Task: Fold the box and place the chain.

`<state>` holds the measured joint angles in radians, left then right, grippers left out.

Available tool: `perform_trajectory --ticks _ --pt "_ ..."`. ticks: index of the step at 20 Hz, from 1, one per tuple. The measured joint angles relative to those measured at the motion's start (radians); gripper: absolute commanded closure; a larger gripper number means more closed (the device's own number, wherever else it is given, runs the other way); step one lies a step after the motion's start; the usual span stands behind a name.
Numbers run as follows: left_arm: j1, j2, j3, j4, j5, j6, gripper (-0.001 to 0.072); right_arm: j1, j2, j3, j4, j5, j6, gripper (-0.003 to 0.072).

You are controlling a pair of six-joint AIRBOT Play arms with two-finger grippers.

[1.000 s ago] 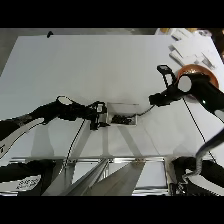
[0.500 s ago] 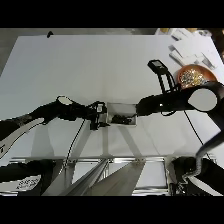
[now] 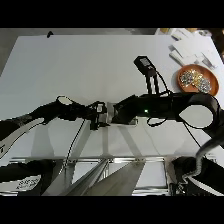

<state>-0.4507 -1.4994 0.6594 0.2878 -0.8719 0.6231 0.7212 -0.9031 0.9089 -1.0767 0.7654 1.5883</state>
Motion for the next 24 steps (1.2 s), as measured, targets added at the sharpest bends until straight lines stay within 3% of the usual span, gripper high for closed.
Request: perform_trajectory --ticks 9,24 --pt "0.0 0.0 0.0 0.0 0.0 0.0 0.0639 0.019 -0.003 0.0 0.001 -0.142 -0.001 0.0669" --pt "0.0 0.0 0.0 0.0 0.0 0.0 0.0639 -0.005 -0.141 0.001 -0.184 0.075 -0.001 0.0667"
